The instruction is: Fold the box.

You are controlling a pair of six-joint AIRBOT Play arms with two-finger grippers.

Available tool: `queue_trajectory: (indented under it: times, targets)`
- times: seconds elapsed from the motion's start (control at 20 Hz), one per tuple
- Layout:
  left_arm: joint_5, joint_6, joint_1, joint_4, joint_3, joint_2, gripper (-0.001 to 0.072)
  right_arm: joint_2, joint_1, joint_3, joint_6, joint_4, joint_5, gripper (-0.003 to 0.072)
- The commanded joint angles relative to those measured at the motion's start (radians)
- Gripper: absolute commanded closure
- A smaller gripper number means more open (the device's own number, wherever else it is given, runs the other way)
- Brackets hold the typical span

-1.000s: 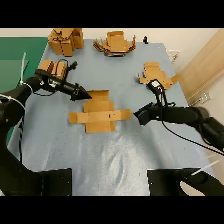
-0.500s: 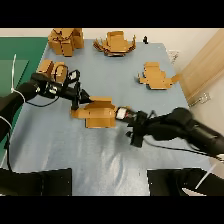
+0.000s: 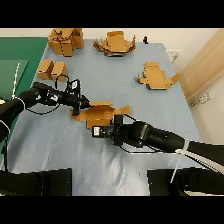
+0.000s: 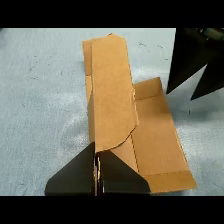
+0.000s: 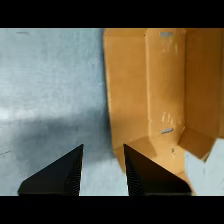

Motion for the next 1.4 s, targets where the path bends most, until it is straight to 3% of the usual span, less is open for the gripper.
queue_trajectory:
  times: [0.0,0.35,0.45,0.85,1.05,1.35]
  targets:
    - [0.015,0.007,0.001,0.002,-0.005,0.001,0.0696,-0.063,-0.018,0.001,0.064,-0.121,0.133,0.0265]
    - [0.014,-0.001,0.005,0.003,-0.005,0.001,0.0695,-0.067,-0.114,0.033,0.085,-0.135,0.149,0.0262]
    - [0.016,-0.001,0.005,0.003,-0.005,0.001,0.0696,-0.062,-0.120,0.050,0.092,-0.134,0.140,0.0158]
    - [0.015,0.000,0.011,0.003,-0.005,0.001,0.0696,-0.057,-0.151,0.054,0.160,-0.157,0.122,0.0151]
    - [0.015,0.000,0.011,0.006,-0.005,0.000,0.0696,-0.068,-0.165,0.055,0.161,-0.164,0.209,0.0150]
    - [0.006,-0.001,0.011,0.011,-0.005,0.000,0.0696,-0.093,-0.202,0.085,0.160,-0.126,0.203,0.0150]
